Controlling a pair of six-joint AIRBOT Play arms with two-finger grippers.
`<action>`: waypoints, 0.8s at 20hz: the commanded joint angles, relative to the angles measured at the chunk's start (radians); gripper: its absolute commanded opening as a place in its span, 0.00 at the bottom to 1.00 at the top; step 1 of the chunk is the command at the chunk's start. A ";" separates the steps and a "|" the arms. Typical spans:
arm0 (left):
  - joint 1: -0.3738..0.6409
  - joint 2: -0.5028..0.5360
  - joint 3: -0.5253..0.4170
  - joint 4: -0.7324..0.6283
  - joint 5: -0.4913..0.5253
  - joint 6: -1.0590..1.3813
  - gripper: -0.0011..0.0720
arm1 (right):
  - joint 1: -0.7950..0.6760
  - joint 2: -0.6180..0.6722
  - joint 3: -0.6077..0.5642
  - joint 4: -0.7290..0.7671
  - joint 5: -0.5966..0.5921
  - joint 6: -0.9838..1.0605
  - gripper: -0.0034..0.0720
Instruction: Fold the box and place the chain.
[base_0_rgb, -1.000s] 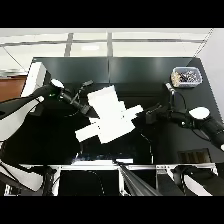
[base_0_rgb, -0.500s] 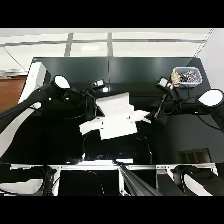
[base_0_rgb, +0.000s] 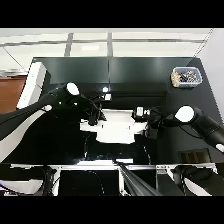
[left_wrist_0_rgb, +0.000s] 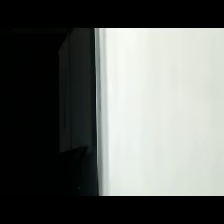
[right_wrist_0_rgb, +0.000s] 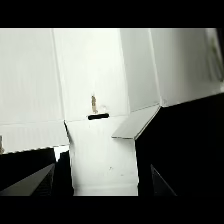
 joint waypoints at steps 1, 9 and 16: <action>-0.005 -0.008 0.000 0.014 0.003 0.003 0.05 | 0.029 -0.007 -0.031 -0.032 -0.041 -0.045 0.97; -0.005 -0.008 0.000 0.006 0.076 -0.070 0.05 | 0.042 -0.064 -0.063 0.023 -0.074 -0.064 0.97; -0.005 -0.008 0.000 0.005 0.065 -0.071 0.05 | 0.127 -0.074 -0.085 0.095 -0.180 -0.064 0.97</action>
